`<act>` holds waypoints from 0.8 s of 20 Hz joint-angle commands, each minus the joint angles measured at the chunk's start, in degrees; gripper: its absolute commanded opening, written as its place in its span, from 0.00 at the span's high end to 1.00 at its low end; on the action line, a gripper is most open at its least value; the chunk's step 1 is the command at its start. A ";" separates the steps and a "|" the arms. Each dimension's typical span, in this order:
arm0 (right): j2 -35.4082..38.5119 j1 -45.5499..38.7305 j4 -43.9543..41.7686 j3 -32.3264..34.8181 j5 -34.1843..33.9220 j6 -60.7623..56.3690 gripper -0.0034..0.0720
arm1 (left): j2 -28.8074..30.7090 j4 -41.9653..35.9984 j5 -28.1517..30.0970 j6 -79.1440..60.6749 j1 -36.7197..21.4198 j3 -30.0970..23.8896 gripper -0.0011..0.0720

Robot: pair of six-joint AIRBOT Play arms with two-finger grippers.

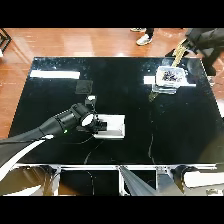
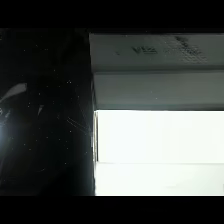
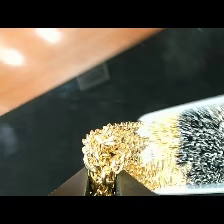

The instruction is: Fold the box and place the chain.

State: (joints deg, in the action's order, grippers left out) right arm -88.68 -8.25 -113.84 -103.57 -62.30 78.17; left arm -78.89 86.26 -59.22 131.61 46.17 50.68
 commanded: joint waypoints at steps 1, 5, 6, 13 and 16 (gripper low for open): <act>7.37 -0.20 -2.01 -0.04 -9.14 8.92 0.94 | 0.00 0.02 0.04 -0.02 0.02 0.00 0.96; 14.93 1.46 -4.17 2.21 -19.76 14.91 0.94 | 0.00 0.02 0.07 -0.02 0.00 0.00 0.96; 16.96 2.51 -4.83 3.63 -21.00 16.17 0.94 | 0.00 0.04 0.07 -0.02 0.00 0.00 0.96; 30.88 17.31 -5.11 23.26 -23.78 19.39 0.94 | 0.00 0.04 0.22 -0.02 0.02 0.00 0.96; 31.34 25.97 -5.33 29.75 -24.76 17.31 0.94 | 0.00 0.02 0.24 -0.02 0.02 0.00 0.96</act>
